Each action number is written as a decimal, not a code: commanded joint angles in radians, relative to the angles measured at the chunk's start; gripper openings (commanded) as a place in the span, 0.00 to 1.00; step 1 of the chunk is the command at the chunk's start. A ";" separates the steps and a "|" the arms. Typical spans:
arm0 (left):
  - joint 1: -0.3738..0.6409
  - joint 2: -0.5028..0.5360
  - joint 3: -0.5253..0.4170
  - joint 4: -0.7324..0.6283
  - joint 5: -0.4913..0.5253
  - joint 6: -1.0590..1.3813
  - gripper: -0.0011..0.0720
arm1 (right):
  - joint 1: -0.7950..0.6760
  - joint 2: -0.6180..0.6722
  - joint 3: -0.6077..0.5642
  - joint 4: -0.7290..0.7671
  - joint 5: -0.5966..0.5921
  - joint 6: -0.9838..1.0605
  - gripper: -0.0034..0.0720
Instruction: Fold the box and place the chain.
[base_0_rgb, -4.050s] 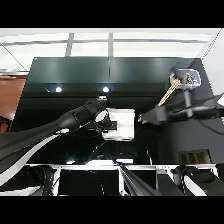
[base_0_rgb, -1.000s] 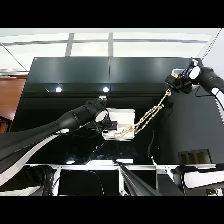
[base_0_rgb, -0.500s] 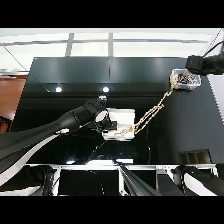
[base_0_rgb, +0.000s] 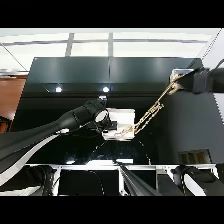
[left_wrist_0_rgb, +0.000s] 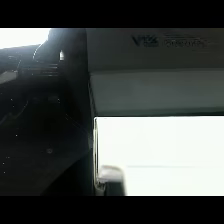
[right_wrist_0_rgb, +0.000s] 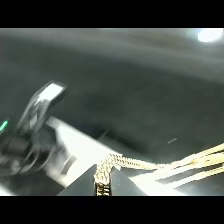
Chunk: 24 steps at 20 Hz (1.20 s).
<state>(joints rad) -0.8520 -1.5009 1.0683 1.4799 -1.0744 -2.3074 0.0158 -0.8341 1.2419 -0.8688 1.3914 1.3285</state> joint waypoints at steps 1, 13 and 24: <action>0.000 0.000 0.001 0.000 0.000 0.000 0.06 | 0.111 0.008 -0.135 0.110 0.000 -0.039 0.07; 0.000 0.000 0.001 0.000 0.000 0.000 0.06 | 0.366 -0.126 -0.463 0.203 -0.342 -0.039 0.30; 0.000 0.000 0.001 0.000 0.000 0.000 0.06 | 0.049 -0.011 -0.539 -0.506 -0.434 0.182 0.87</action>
